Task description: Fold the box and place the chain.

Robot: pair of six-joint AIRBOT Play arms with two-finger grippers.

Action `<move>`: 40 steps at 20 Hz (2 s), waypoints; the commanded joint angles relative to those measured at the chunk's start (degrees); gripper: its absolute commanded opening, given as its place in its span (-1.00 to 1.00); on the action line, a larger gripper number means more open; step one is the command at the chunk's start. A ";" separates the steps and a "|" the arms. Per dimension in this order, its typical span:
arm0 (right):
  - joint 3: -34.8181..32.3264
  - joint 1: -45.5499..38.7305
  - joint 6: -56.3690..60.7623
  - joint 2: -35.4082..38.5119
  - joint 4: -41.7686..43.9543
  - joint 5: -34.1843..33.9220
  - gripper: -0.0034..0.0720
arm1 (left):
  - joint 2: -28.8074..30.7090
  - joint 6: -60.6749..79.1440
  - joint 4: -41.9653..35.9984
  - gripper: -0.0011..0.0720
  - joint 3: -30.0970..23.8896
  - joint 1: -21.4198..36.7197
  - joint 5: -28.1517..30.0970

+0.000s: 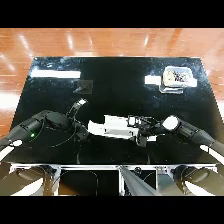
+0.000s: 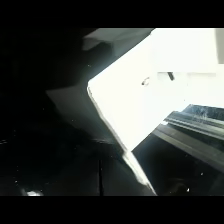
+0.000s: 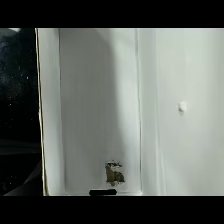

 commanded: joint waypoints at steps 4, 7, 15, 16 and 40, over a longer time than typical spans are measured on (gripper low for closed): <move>0.00 -0.02 0.00 0.02 0.02 0.00 0.55 | -1.86 -3.23 -3.32 -0.91 0.28 0.00 0.17; 0.00 0.00 0.00 0.02 0.00 0.00 0.55 | -1.86 -9.88 -3.23 -0.74 2.32 -0.04 2.34; 0.00 0.00 0.00 0.02 0.00 0.00 0.55 | -1.86 -9.94 -5.44 0.58 7.13 -0.09 7.96; 0.00 0.00 0.00 0.02 0.00 0.00 0.55 | -1.86 -10.12 -5.57 0.58 7.13 -0.09 8.44; 0.00 0.00 0.00 0.02 0.02 -0.02 0.55 | -1.86 -9.55 -9.05 0.78 7.19 -8.59 -0.22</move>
